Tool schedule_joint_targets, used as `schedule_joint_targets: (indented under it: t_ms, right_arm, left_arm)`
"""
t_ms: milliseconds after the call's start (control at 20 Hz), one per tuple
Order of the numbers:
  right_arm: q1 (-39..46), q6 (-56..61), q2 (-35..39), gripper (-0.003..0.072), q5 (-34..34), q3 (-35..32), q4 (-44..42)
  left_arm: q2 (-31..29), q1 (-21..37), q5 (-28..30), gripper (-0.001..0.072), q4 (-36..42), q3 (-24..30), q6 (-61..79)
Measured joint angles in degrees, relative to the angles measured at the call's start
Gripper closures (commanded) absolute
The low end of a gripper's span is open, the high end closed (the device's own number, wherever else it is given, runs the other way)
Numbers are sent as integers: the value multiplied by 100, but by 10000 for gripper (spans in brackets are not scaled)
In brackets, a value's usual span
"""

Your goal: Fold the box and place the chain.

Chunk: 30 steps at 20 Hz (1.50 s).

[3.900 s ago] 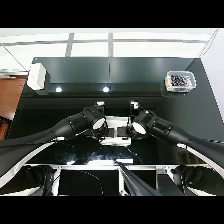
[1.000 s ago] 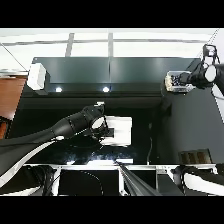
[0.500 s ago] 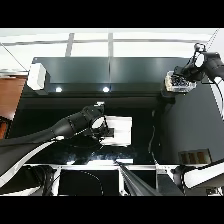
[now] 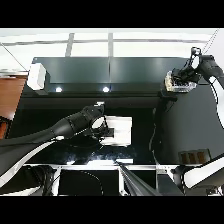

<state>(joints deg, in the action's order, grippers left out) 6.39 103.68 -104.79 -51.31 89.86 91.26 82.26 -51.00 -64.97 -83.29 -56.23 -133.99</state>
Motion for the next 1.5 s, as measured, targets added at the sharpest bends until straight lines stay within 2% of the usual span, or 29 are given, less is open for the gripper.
schedule_joint_targets:
  t_ms: [50, 350, 600, 1100, 1300, 1500]
  right_arm:
    - [0, -2, -9, 668, -13, 7, -9]
    - [0, -267, 216, 673, -619, 284, 20]
    - [0, -1126, 1178, 675, -960, 520, -114]
    - [0, -2599, 3720, 675, -1593, 809, -1812]
    - [0, -2850, 4251, 675, -1770, 1296, -2570]
    - [0, -3023, 4535, 675, -2308, 1655, -3093]
  left_arm:
    - [0, 0, 0, 680, 0, 0, 0]
    - [0, 0, -2, 680, 0, 0, 0]
    - [2, 0, -2, 680, 0, 0, 2]
    - [0, 0, -2, 680, 4, 0, 0]
    - [0, 0, -4, 680, 4, 0, 0]
    - [0, 0, -2, 680, 2, 0, 0]
